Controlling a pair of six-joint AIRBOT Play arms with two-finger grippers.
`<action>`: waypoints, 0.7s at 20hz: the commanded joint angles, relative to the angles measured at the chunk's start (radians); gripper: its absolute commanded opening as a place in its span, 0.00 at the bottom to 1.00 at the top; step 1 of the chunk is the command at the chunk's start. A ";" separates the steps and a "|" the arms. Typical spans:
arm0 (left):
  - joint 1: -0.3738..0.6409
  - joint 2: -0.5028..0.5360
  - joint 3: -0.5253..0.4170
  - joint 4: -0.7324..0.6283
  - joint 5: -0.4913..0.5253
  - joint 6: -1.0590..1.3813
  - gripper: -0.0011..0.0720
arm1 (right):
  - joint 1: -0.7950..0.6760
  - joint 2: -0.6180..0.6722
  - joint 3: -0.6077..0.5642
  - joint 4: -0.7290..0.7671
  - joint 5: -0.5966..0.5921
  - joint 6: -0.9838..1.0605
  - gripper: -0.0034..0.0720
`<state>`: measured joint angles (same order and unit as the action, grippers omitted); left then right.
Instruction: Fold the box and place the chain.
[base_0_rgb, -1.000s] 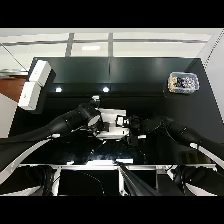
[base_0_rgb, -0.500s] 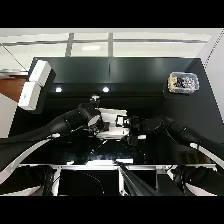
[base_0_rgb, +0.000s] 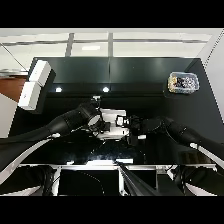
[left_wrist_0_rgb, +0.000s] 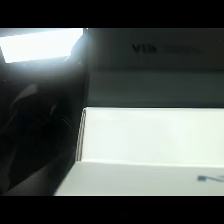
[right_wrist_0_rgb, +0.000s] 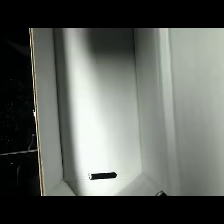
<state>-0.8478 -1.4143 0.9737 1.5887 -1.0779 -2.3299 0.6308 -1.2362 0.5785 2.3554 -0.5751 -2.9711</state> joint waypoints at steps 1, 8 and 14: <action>0.001 0.000 0.005 0.006 -0.005 -0.002 0.53 | 0.001 0.000 0.001 0.000 -0.001 0.002 0.51; 0.000 0.000 0.005 0.004 -0.008 0.039 0.05 | 0.001 0.000 0.001 0.000 -0.001 0.002 0.51; 0.006 0.003 0.005 0.007 -0.045 0.039 0.05 | 0.001 0.034 0.001 -0.017 -0.002 0.017 0.98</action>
<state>-0.8463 -1.4136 0.9779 1.5925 -1.0904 -2.2986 0.6308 -1.2236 0.5785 2.3512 -0.5785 -2.9658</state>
